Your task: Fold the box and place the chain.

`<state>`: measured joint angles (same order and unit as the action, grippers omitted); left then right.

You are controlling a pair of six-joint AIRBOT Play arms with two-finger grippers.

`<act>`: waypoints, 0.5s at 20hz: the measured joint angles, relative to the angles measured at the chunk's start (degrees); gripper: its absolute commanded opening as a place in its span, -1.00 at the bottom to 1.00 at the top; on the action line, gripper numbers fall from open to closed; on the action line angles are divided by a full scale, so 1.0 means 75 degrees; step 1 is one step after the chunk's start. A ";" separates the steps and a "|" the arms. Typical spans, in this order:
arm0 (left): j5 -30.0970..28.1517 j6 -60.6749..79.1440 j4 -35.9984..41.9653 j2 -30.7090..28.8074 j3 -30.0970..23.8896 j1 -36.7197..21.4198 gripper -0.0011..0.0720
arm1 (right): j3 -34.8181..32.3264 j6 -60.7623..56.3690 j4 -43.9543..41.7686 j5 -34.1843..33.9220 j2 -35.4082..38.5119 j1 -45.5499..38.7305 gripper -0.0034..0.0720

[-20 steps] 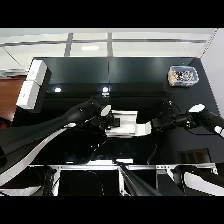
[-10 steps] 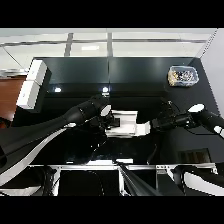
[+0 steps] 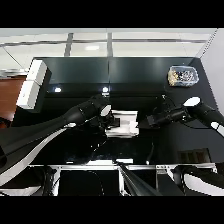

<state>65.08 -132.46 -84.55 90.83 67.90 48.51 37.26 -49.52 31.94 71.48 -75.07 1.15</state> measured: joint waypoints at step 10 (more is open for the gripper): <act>-0.0003 0.0000 0.0000 0.0000 0.0000 0.0000 -0.89 | 0.0784 -0.1049 0.0525 -0.0073 0.0000 0.1049 0.07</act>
<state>65.06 -132.46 -84.55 90.83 67.90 48.51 43.13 -57.39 35.88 70.94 -75.07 9.02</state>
